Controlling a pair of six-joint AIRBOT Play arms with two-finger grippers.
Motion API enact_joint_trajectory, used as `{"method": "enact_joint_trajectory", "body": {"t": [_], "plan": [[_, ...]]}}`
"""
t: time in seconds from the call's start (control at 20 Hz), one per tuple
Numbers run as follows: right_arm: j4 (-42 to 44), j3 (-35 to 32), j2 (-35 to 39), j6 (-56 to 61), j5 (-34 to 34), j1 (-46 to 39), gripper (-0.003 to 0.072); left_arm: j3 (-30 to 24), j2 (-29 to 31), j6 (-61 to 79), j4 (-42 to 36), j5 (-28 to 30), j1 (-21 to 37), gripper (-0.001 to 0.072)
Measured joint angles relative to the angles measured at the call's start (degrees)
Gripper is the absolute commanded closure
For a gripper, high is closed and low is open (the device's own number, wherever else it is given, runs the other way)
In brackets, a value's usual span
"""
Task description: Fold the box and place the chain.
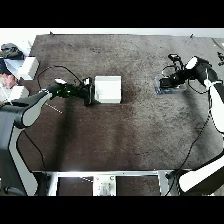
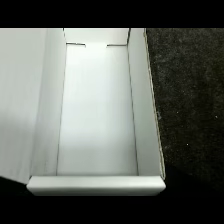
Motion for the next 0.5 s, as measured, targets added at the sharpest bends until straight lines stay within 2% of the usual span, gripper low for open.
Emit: {"method": "enact_joint_trajectory", "body": {"t": [0.4,0.45,0.5], "plan": [[0.7,0.9,-2.5,-0.9,0.5,0.8,0.0469,0.0,0.0,0.0,0.0,0.0,0.0,0.0536],[0.9,0.9,-2.7,-1.0,0.5,0.9,0.0509,0.0,0.0,0.0,0.0,0.0,0.0,0.0536],[0.9,0.9,-3.0,-1.0,0.3,1.0,0.0625,0.0,0.0,0.0,0.0,0.0,0.0,0.0536]]}}
